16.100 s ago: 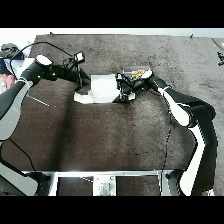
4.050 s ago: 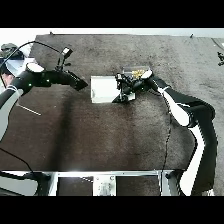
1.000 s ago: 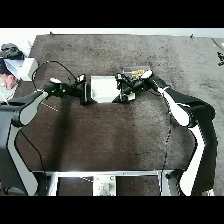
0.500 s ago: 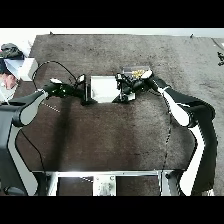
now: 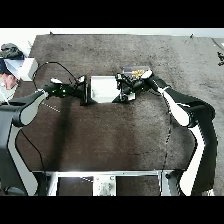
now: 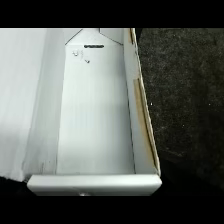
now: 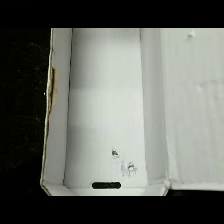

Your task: Fold the box and place the chain.

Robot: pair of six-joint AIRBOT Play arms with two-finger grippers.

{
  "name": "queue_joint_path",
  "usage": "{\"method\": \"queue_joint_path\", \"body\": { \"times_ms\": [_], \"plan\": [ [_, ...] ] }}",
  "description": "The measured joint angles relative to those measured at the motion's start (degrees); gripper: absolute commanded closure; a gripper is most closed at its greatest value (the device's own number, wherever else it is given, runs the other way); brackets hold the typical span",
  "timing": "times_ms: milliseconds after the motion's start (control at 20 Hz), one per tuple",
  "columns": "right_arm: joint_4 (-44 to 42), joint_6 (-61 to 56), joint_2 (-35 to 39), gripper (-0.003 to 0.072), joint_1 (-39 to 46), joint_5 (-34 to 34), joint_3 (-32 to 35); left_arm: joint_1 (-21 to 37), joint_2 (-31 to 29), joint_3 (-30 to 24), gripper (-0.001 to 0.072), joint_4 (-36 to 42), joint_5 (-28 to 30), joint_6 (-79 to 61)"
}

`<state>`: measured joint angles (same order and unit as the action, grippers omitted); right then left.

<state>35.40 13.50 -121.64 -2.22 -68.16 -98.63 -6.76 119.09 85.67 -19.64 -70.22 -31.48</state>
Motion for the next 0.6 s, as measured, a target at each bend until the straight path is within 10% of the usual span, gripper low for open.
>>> {"method": "queue_joint_path", "body": {
  "times_ms": [100, 300, 600],
  "plan": [
    [0.0, 0.0, 0.0, 0.0256, 0.0, 0.0, 0.0, 0.0, 0.0, 0.0, 0.0077, -0.3, 0.2, 0.0],
    [0.0, 0.0, 0.0, 0.0256, 0.0, 0.0, 0.0, 0.0, 0.0, 0.0, 0.048, -0.6, 0.4, 0.1],
    [0.0, 0.0, 0.0, 0.0256, 0.0, 0.0, 0.0, 0.0, 0.0, 0.0, 0.0477, -1.0, 0.3, 0.1]
  ]
}}
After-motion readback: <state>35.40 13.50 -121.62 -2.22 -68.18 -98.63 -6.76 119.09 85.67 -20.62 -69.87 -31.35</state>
